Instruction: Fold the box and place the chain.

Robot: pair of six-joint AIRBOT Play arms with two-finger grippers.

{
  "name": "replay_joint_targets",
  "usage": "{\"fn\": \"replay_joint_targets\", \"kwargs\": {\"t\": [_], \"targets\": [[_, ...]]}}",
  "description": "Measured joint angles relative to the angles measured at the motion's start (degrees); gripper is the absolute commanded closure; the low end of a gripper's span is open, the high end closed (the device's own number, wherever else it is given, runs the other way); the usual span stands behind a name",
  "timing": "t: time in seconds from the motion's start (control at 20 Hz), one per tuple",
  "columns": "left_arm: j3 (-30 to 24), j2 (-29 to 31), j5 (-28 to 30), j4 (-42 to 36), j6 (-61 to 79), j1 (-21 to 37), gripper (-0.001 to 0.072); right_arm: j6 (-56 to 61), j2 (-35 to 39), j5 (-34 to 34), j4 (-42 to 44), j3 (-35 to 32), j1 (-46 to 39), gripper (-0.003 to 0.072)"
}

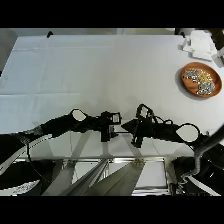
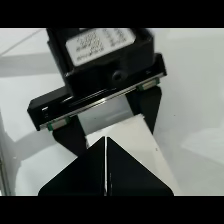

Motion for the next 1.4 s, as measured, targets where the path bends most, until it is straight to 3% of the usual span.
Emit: {"fn": "replay_joint_targets", "kwargs": {"t": [0.35, 0.7, 1.4], "targets": [[0.00, 0.00, 0.04, 0.11, 0.15, 0.00, 0.0394, -0.17, -5.16, -0.46, -0.15, 0.90, 0.00, 0.0672], [0.00, 0.00, 0.09, 0.39, 0.44, 0.00, 0.0394, -0.35, -11.39, 4.20, -0.44, 1.03, -0.02, 0.0670], [0.00, 0.00, 0.02, -0.28, -0.39, 0.00, 0.0394, 2.64, -11.47, 3.98, -4.98, 3.50, 0.02, 0.0670]]}}
